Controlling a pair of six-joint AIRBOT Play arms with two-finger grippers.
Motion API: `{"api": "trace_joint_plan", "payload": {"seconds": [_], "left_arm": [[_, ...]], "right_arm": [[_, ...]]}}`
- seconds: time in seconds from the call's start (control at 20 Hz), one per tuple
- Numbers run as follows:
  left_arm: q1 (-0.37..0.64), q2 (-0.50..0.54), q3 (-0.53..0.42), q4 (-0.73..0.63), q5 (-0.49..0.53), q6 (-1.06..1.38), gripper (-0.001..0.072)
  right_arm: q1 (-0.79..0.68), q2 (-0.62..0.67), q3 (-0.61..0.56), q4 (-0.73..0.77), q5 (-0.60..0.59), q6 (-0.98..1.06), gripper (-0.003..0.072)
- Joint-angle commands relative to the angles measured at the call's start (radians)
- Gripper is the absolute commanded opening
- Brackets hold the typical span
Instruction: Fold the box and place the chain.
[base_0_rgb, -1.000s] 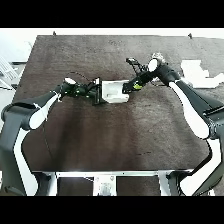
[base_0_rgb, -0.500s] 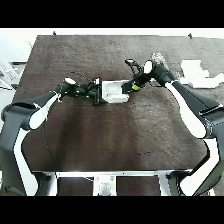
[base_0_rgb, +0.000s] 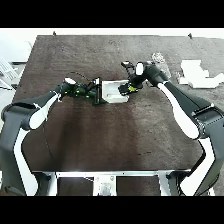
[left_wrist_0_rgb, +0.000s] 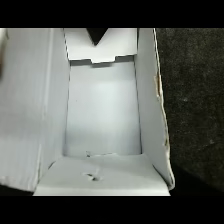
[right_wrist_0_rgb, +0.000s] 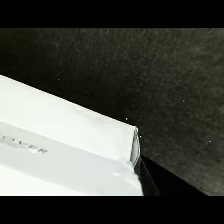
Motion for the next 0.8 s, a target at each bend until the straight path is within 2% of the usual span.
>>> {"api": "trace_joint_plan", "payload": {"seconds": [0.0,0.5,0.55,0.75], "left_arm": [[0.000,0.000,0.001,0.000,0.000,0.000,0.0351],[0.000,0.000,0.001,0.000,0.000,0.000,0.0351],[0.000,0.000,0.001,0.000,0.000,0.000,0.0351],[0.000,0.000,0.001,0.000,-0.002,0.000,0.0351]], "right_arm": [[0.018,-0.014,0.027,-0.080,0.014,0.072,0.0376],[0.038,-0.035,0.041,-0.150,0.050,0.187,0.0363],[0.044,-0.036,0.042,-0.149,0.046,0.190,0.0327],[0.049,-0.053,0.069,-0.149,0.043,0.239,0.0320]]}}
